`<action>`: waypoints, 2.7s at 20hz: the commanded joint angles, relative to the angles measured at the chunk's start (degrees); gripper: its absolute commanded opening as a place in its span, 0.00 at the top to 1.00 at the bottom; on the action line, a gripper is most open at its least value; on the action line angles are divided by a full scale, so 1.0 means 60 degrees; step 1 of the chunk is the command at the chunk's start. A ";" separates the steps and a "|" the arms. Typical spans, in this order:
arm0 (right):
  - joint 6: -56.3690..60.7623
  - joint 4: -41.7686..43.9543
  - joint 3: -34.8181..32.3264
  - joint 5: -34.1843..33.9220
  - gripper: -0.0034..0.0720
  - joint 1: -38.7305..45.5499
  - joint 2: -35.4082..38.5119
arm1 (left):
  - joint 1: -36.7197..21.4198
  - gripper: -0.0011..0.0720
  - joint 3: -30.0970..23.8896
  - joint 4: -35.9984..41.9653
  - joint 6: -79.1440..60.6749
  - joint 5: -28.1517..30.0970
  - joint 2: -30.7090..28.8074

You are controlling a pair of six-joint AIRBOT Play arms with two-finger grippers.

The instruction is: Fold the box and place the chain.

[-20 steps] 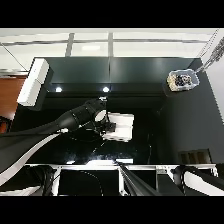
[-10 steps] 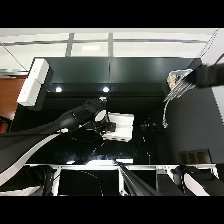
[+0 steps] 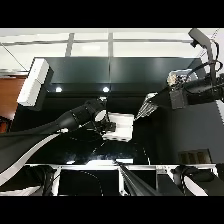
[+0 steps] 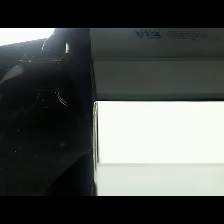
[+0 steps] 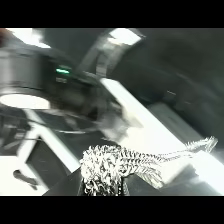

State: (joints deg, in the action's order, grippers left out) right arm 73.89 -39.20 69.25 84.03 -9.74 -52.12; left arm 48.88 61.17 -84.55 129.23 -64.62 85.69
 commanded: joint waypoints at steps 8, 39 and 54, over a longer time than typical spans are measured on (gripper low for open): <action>-0.0444 0.2889 0.0080 -0.0608 0.94 -0.0321 0.0011 | -0.0007 0.95 -0.0004 -0.0004 0.0000 0.0004 -0.0004; 0.1260 -0.0798 -0.1927 -0.2550 0.94 -0.2448 -0.0157 | -0.0007 0.95 -0.0004 -0.0011 -0.0004 0.0004 -0.0004; 0.1905 -0.2175 -0.3395 -0.4590 0.94 -0.3581 -0.1486 | -0.0007 0.95 -0.0004 0.0007 -0.0004 0.0000 -0.0004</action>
State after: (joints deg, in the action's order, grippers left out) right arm 84.16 -48.27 49.41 58.26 -30.59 -59.02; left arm 48.86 61.17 -84.79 129.23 -64.60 85.69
